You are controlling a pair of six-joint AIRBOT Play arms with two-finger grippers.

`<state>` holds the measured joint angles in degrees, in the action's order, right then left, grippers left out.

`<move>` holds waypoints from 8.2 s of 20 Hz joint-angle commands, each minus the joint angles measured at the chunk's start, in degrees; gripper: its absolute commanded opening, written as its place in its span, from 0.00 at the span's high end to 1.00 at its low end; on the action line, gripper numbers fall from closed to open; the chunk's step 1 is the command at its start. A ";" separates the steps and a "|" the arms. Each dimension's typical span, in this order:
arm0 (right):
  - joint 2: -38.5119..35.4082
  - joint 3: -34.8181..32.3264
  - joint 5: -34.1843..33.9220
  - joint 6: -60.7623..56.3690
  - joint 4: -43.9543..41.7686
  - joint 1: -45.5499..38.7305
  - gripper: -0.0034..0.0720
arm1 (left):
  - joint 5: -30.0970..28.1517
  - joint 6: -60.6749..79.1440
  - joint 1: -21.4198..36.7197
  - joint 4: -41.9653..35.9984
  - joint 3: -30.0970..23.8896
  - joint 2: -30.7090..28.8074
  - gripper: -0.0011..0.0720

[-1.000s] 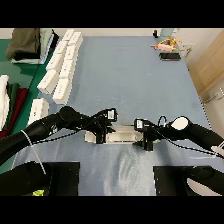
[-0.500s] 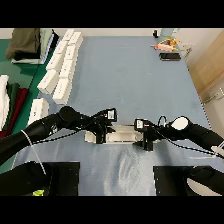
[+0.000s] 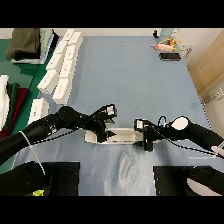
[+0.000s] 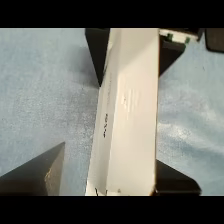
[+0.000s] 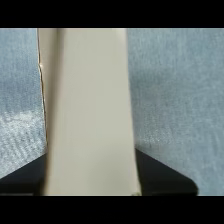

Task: Fold the box.

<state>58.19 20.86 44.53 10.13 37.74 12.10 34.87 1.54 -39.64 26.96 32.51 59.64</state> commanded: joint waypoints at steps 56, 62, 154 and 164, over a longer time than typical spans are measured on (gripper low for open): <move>-0.04 0.02 -0.07 0.00 0.00 0.04 0.27 | 23.93 -85.13 8.09 52.35 13.03 -20.61 0.97; -0.04 0.02 -0.07 -0.02 -0.02 0.04 0.27 | 26.95 -60.48 13.33 48.22 10.27 -21.40 0.97; -0.04 0.02 0.00 0.00 0.00 0.04 0.27 | 9.22 -83.25 9.62 17.55 -4.96 -7.26 0.35; -0.04 0.02 -0.02 0.00 0.00 0.04 0.27 | 8.55 -74.29 7.58 8.81 -4.98 -7.02 0.35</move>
<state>58.22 20.82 44.51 10.13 37.76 12.10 44.31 -77.47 -30.83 38.20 27.49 52.47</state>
